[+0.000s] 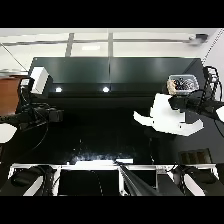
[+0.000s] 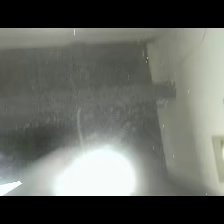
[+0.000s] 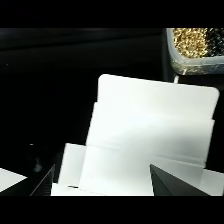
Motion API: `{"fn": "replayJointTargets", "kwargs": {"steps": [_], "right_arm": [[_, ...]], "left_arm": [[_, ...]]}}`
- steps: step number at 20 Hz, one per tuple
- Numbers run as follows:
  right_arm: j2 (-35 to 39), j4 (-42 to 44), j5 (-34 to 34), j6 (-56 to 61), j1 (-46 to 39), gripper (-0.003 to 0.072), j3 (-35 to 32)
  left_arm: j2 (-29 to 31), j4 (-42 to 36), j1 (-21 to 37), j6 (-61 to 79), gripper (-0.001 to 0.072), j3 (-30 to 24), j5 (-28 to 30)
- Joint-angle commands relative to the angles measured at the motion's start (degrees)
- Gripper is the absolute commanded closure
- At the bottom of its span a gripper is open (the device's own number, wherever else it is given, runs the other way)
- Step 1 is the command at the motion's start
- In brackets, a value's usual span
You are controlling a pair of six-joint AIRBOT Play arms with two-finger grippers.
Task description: Fold the box and place the chain.
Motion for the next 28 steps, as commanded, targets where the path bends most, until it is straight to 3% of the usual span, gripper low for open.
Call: {"fn": "replayJointTargets", "kwargs": {"steps": [1,3,5,8,11,15,22,23,26,27,28], "right_arm": [[0.0,-13.0,2.7,10.5,-2.1,0.0001,0.0],[-0.3,-23.8,6.8,21.0,-9.0,0.0001,0.0],[-1.3,-24.5,8.3,21.0,-20.6,0.0001,0.0],[-4.8,-10.5,10.3,9.2,-38.4,0.0002,0.9],[-12.8,6.2,21.5,-7.4,-47.7,0.0002,4.4],[-25.0,9.5,33.9,-12.6,-45.5,0.0002,10.9],[-31.8,2.9,32.2,-14.7,-36.5,0.0003,12.8],[-32.2,2.4,31.9,-14.7,-36.4,0.0054,12.8],[-32.3,2.5,29.5,-15.0,-36.4,0.0422,12.8],[-32.3,2.6,29.6,-16.3,-36.3,0.0575,12.8],[-32.3,2.7,30.3,-17.7,-35.9,0.0667,12.8]], "left_arm": [[-0.2,-1.0,0.0,-0.1,0.001,-0.1,4.7],[-0.2,-2.3,0.0,-0.1,0.001,-0.1,4.9],[-0.2,-3.0,0.0,-0.1,0.001,-0.1,4.8],[-0.2,-3.0,0.0,-0.1,0.0011,-0.1,4.8],[-0.2,-3.0,0.0,-0.1,0.0011,-0.1,4.9],[-0.2,-3.0,0.0,-0.1,0.0011,-0.1,4.7],[-0.3,-2.9,0.0,0.0,0.0011,-0.1,3.4],[-0.3,-2.9,0.0,0.0,0.001,-0.1,3.4],[-0.3,-2.9,0.0,0.0,0.0011,-0.1,3.1],[-0.3,-2.9,0.0,0.0,0.0011,-0.1,3.0],[-0.4,-2.9,0.0,0.0,0.0011,-0.1,2.9]]}}
